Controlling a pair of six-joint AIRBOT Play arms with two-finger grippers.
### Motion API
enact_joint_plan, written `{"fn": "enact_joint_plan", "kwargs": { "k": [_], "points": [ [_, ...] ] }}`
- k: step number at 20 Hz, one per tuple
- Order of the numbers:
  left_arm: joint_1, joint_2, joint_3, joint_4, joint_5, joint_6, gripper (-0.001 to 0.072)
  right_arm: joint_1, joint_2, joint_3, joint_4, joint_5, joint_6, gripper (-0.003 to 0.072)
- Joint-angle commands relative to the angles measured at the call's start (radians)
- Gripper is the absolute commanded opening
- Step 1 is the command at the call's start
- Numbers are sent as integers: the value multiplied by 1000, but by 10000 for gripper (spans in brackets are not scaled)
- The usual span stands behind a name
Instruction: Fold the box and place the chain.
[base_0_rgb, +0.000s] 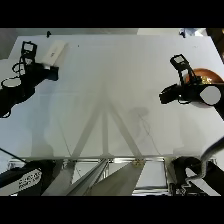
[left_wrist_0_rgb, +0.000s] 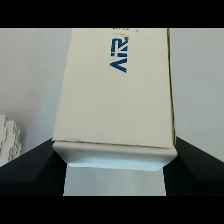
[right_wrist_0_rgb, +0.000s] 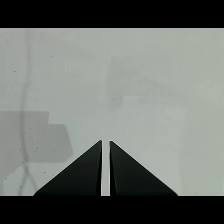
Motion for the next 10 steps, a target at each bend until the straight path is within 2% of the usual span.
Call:
{"fn": "enact_joint_plan", "kwargs": {
  "k": [1,5,6,7,10],
  "points": [
    [38,-122,1,4,71,-45,8,-1,1,1,0,0,0,56],
    [39,-214,1,3,120,-46,17,-1,1,1,0,0,0,56],
    [39,-222,1,3,119,-46,36,-1,0,1,0,0,0,56],
    [39,-225,1,3,119,-46,90,-1,1,1,0,0,0,56],
    [39,-224,1,4,120,-42,122,-1,1,1,0,0,0,56]
  ]
}}
